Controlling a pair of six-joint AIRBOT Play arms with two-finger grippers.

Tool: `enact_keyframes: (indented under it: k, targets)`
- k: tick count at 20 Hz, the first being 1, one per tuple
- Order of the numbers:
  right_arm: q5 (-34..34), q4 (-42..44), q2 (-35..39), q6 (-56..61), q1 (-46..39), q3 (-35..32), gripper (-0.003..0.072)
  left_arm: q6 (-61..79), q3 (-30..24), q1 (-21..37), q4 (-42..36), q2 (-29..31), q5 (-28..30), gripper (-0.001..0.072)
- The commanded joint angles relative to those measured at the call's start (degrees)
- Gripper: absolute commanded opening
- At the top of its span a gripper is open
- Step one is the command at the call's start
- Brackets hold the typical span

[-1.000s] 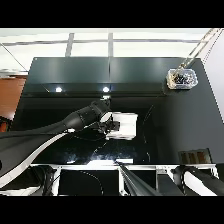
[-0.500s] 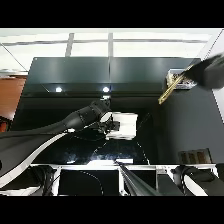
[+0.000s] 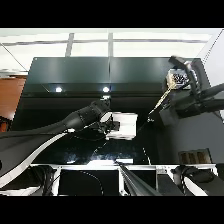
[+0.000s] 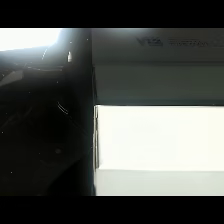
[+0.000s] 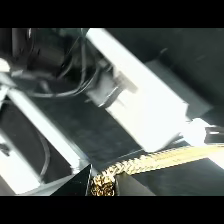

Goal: Fold the box and place the chain.

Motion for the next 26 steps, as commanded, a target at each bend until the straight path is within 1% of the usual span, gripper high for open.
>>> enact_keyframes:
  k: [1,3,5,9,12,13,14,15,16,17,19,20,22,23,24,26]
  targets:
    - [-3.91,7.02,-0.24,-1.79,2.29,-6.78,0.0044,0.02,0.04,0.0,0.0,-0.02,0.13,0.0032]
    - [-9.07,7.93,-0.87,-1.73,5.33,-9.49,0.0044,0.02,0.04,0.0,0.0,-0.02,0.13,0.0032]
    - [-14.08,7.93,-1.9,-1.51,8.33,-10.75,0.0044,0.02,0.04,0.0,0.0,-0.02,0.13,0.0032]
    - [-20.33,7.93,-5.18,-0.68,10.69,-11.06,0.0045,0.02,0.04,0.0,0.0,-0.02,0.13,0.0032]
    - [-21.18,7.85,-7.5,-0.63,10.69,-11.06,0.0045,0.02,0.04,0.0,0.0,-0.02,0.13,0.0032]
    - [-21.18,7.8,-7.74,-0.61,10.69,-11.06,0.0056,0.02,0.04,0.0,0.0,-0.02,0.11,0.0032]
    - [-21.2,7.74,-7.76,-0.31,10.69,-11.06,0.029,0.02,0.04,0.0,0.0,-0.02,0.11,0.0032]
    - [-21.09,7.72,-7.76,-0.26,10.6,-11.04,0.0428,0.02,0.04,0.0,0.0,-0.02,0.09,0.0032]
    - [-20.63,7.76,-7.76,-0.26,10.1,-11.04,0.0433,0.02,0.04,0.0,0.0,-0.02,0.09,0.0032]
    - [-19.63,7.67,-7.69,-0.28,8.96,-10.97,0.0433,0.02,0.04,0.0,0.0,-0.02,0.11,0.0032]
    - [-16.39,7.04,-7.04,-0.55,3.89,-10.97,0.0432,0.02,0.04,0.0,0.0,-0.02,0.11,0.0032]
    - [-14.88,6.36,-6.43,-1.09,0.17,-10.97,0.0431,0.02,0.04,0.0,0.0,-0.02,0.11,0.0032]
    - [-14.69,1.81,-5.2,-1.14,-7.39,-10.97,0.0431,0.02,0.04,0.0,0.0,-0.02,0.13,0.0032]
    - [-15.65,-1.86,-5.16,-1.09,-10.93,-10.99,0.0431,0.02,0.04,0.0,0.0,-0.02,0.13,0.0032]
    - [-18.18,-6.14,-5.22,-0.04,-13.77,-11.13,0.0431,0.02,0.04,0.0,0.0,-0.02,0.15,0.0032]
    - [-27.12,-15.08,-5.6,7.15,-17.88,-11.43,0.0431,0.02,0.04,0.0,0.0,-0.02,0.15,0.0032]
